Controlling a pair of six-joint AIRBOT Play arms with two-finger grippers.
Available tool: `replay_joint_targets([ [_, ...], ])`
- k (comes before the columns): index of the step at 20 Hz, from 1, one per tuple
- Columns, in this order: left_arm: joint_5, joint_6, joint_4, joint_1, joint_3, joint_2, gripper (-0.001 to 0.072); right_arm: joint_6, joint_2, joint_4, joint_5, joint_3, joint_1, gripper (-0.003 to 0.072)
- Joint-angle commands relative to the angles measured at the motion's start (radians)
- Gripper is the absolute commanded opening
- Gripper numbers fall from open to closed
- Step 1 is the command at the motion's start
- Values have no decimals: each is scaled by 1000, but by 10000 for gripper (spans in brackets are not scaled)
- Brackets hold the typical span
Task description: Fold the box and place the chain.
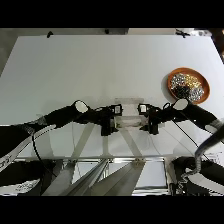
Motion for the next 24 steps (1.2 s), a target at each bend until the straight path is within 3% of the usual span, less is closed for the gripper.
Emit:
replay_joint_targets([
  [1, -5, 0, 0, -1, 0, 0, 251, 1, 1, 26, -23, 0, 0, 457],
  [7, -6, 0, 0, -1, 0, 0, 251, 2, 2, 21, -43, 0, -1, 483],
  [8, -5, 0, 0, -1, 0, 0, 251, 5, 5, 21, -38, 0, -1, 640],
  [9, -5, 0, 0, -1, 0, 0, 251, 17, 11, 18, -29, 0, -1, 704],
  [12, -5, 0, 1, -1, 0, 0, 251, 82, 64, -47, -10, 0, -1, 704],
  [17, -5, 0, 1, -1, 0, 0, 251, 265, 175, -279, 51, 0, -1, 704],
  [24, -17, 0, 2, 0, 0, 0, 251, 376, 271, -382, 121, 0, -1, 697],
])
